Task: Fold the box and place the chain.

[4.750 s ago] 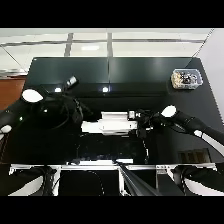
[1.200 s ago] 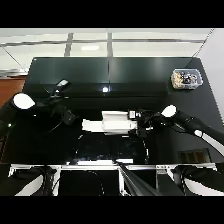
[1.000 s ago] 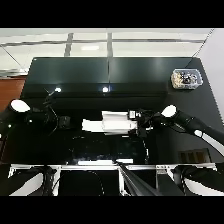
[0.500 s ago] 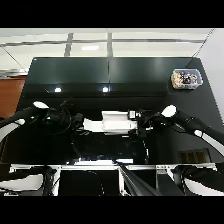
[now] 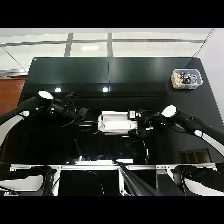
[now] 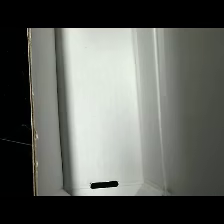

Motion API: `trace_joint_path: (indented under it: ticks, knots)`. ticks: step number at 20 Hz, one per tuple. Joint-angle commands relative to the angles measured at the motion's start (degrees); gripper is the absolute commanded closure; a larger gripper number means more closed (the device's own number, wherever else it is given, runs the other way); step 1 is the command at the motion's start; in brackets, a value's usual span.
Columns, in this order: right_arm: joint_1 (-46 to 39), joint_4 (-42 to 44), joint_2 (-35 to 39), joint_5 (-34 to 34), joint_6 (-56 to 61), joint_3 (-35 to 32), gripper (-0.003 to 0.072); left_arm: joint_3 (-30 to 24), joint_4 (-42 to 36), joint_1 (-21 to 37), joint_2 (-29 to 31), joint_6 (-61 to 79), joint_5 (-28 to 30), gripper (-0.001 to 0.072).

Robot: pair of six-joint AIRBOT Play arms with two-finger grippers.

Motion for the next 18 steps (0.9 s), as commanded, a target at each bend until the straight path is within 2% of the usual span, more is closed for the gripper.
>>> trace_joint_path:
  ticks: [1,6,15,18]
  knots:
    - [0.0,0.0,0.0,0.0,0.0,0.0,0.0450,2.0,-0.9,-2.4,0.0,-0.5,-0.9,0.0002]
    - [0.0,0.0,0.0,0.0,0.0,0.0,0.0450,2.2,0.1,-6.6,0.0,-4.2,4.9,0.0016]
    - [0.0,0.0,0.0,0.0,0.0,0.0,0.0450,5.9,11.6,-13.3,0.0,-17.0,11.9,0.0018]
    - [0.0,0.0,0.0,0.0,0.0,0.0,0.0450,8.1,16.7,-15.2,0.0,-22.4,12.4,0.0020]
